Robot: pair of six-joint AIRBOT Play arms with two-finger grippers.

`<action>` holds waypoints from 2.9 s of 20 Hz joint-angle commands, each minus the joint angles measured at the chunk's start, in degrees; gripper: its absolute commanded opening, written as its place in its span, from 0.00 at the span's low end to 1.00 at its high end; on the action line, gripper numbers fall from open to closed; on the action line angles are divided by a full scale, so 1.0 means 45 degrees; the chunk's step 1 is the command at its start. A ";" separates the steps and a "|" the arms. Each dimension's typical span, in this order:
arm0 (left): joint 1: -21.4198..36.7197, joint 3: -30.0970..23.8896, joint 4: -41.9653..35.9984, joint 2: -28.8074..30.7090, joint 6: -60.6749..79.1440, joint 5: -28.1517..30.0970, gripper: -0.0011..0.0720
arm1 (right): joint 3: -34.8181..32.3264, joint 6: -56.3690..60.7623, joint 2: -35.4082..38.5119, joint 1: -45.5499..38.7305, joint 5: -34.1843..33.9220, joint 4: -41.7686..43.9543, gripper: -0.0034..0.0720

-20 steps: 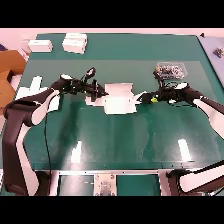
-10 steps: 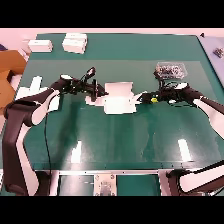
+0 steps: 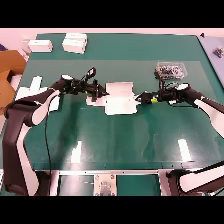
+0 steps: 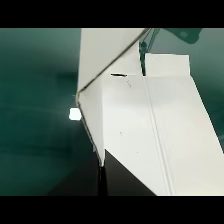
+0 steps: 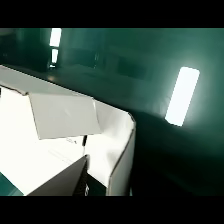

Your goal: Fold the box and place the chain.

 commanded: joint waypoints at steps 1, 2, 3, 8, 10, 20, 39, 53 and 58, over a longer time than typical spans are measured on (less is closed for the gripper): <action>0.0019 0.0005 0.0010 0.0010 0.0015 0.0005 0.04 | 0.0039 0.0024 0.0000 -0.0461 -0.0063 -0.0146 0.64; 0.0019 0.0005 0.0010 0.0010 0.0015 0.0005 0.04 | 0.0112 0.0019 0.0000 -0.0670 0.0155 -0.0155 0.64; 0.0019 0.0005 0.0010 0.0010 0.0015 0.0005 0.04 | 0.0214 0.0010 0.0000 -0.0889 0.0423 -0.0155 0.64; 0.0019 0.0005 0.0005 0.0010 0.0015 0.0005 0.04 | 0.0675 -0.0729 0.0194 -0.1617 0.1171 -0.0189 0.64; 0.0019 0.0005 0.0005 0.0010 0.0015 0.0005 0.04 | 0.0719 -0.1321 0.0651 -0.1855 0.1175 -0.0199 0.64; 0.0019 0.0005 0.0005 0.0010 0.0015 0.0005 0.04 | 0.0699 -0.3128 0.4182 -0.1239 0.1515 -0.0816 0.64; 0.0019 0.0005 0.0005 0.0010 0.0015 0.0005 0.04 | -0.4371 -0.7514 0.5625 0.4420 -0.4886 -0.4745 0.67; 0.0019 0.0005 0.0005 0.0010 0.0015 0.0005 0.04 | -0.4935 -0.9311 0.4711 0.5464 -0.7407 -0.4779 0.67; 0.0019 0.0005 0.0005 0.0010 0.0015 0.0005 0.04 | -0.4930 -0.9360 0.4575 0.5464 -0.9306 -0.4779 0.67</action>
